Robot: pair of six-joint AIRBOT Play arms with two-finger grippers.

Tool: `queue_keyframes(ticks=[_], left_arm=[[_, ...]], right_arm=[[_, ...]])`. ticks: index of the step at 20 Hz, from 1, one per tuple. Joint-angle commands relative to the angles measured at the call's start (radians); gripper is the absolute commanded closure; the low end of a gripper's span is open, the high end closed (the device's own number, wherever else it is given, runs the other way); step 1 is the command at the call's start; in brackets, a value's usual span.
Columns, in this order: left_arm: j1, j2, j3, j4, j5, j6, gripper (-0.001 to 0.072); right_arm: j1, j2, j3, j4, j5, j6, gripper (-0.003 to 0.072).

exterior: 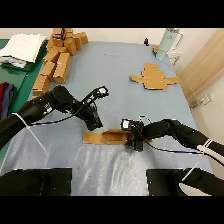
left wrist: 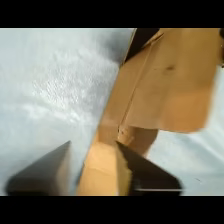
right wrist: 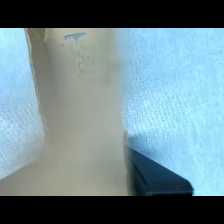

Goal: Fold the box.

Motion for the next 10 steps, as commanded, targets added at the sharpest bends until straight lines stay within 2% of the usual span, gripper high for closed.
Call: queue_keyframes(ticks=[1, 4, 6, 8, 10], left_arm=[[0.008, 0.015, 0.0, 0.068, -0.191, -0.288, 0.0696], [-0.015, 0.014, -0.003, 0.025, -0.335, -0.433, 0.0695], [-0.051, 0.014, -0.003, -0.04, -0.357, -0.474, 0.0695], [-0.097, 0.002, -0.003, -0.119, -0.3, -0.473, 0.0695], [-0.14, -0.03, -0.002, -0.202, -0.169, -0.473, 0.0695]], right_arm=[[0.0, 0.001, 0.0, 0.0, 0.0, 0.0, 0.0185], [0.0, 0.001, 0.0, -0.003, -0.001, 0.0, 0.0185], [0.0, 0.001, 0.0, -0.003, 0.0, 0.0, 0.0186], [0.0, 0.0, 0.0, -0.006, 0.0, 0.0, 0.0186], [0.0, 0.001, 0.0, -0.006, 0.0, 0.0, 0.0186]])
